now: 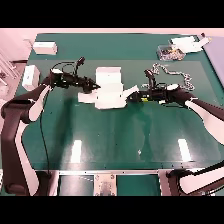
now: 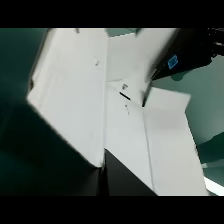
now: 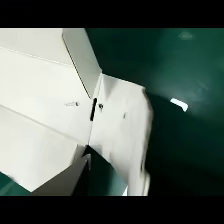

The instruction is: Fold the box and place the chain.

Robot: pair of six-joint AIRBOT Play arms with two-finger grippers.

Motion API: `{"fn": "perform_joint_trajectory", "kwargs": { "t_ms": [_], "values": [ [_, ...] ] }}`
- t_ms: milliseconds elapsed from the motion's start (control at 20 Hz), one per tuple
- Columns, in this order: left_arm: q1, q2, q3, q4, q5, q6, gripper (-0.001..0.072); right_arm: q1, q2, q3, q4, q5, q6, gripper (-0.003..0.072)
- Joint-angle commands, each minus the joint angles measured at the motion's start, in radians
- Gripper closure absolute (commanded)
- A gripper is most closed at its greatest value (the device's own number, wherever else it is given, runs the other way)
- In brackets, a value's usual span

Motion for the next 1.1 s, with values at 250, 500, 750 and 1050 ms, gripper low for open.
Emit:
{"fn": "perform_joint_trajectory", "kwargs": {
  "t_ms": [250, 500, 750, 1050],
  "values": [
    [0.003, 0.000, 0.000, -0.043, -0.092, 0.345, 0.0692, -0.117, 0.072, 0.068, 0.065, -0.001, -0.055, 0.0336],
    [0.003, 0.003, -0.010, -0.043, -0.057, 0.407, 0.0692, -0.145, 0.105, 0.067, 0.072, 0.007, -0.055, 0.0337],
    [-0.010, 0.090, -0.147, -0.022, 0.106, 0.557, 0.0692, -0.142, 0.105, 0.064, 0.069, 0.006, -0.054, 0.0339],
    [-0.019, 0.124, -0.255, -0.043, 0.145, 0.682, 0.0692, -0.141, 0.105, 0.057, 0.070, 0.007, -0.054, 0.0339]
  ]
}}
